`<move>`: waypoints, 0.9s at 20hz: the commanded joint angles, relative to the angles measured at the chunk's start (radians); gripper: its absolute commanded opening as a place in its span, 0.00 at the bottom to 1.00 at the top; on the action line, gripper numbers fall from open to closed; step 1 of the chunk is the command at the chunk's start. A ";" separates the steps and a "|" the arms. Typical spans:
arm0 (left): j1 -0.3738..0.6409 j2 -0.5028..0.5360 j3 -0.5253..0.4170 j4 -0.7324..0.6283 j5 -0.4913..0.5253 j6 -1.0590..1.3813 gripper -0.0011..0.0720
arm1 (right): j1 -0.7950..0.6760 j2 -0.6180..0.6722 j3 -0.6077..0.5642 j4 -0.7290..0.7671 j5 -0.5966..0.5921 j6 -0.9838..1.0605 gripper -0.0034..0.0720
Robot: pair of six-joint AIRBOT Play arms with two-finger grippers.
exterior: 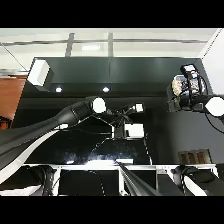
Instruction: Fold the box and place the chain.
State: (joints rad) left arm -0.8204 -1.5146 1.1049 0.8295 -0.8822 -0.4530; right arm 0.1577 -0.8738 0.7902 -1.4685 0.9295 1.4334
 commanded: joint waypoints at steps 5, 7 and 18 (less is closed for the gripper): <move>-0.066 -0.036 0.001 0.111 0.068 -0.001 1.00 | -0.001 0.000 0.000 0.001 0.000 0.000 0.06; -0.089 -0.061 0.001 0.152 0.070 -0.001 1.00 | -0.001 0.000 0.000 0.001 0.000 0.000 0.06; -0.030 0.022 0.001 0.403 0.014 -0.338 0.55 | -0.001 0.000 0.000 0.001 0.001 0.001 0.06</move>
State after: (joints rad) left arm -0.8948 -1.5398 1.1049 1.0786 -0.8162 -0.5930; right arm 0.1577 -0.8738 0.7902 -1.4681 0.9295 1.4338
